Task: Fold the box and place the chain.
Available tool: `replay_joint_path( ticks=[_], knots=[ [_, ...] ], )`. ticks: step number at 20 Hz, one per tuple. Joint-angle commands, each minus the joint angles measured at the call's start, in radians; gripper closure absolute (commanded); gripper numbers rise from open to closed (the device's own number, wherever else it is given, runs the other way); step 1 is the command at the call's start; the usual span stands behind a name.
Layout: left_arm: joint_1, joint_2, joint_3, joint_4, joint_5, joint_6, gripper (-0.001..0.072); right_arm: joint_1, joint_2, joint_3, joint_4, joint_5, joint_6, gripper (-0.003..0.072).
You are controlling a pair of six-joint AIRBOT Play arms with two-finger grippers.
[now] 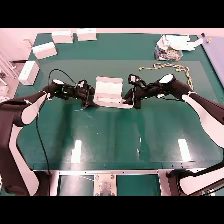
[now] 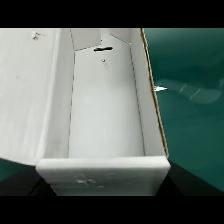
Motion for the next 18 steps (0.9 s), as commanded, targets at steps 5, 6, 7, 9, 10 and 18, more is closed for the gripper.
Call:
replay_joint_path(
  ticks=[5, 6, 7, 9, 10, 18],
  knots=[
    [0.000, 0.000, 0.000, 0.000, 0.000, 0.000, 0.0241, 0.048, -0.042, 0.001, 0.158, -0.079, -0.128, 0.0486],
    [0.000, 0.000, 0.000, 0.000, 0.000, 0.000, 0.0241, 0.050, -0.047, 0.002, 0.183, -0.079, -0.141, 0.0485],
    [0.000, 0.000, 0.000, 0.000, 0.000, 0.000, 0.0241, 0.053, -0.051, 0.002, 0.197, -0.079, -0.155, 0.0482],
    [0.000, 0.000, 0.000, 0.000, 0.001, 0.000, 0.0241, 0.055, -0.059, 0.003, 0.198, -0.079, -0.163, 0.0386],
    [0.000, 0.000, 0.000, 0.000, 0.001, 0.000, 0.0241, 0.053, -0.063, 0.003, 0.198, -0.079, -0.182, 0.0380],
    [0.000, 0.000, 0.000, 0.000, 0.000, 0.000, 0.0241, 0.042, -0.080, 0.008, 0.197, -0.092, -0.259, 0.0050]
  ],
)
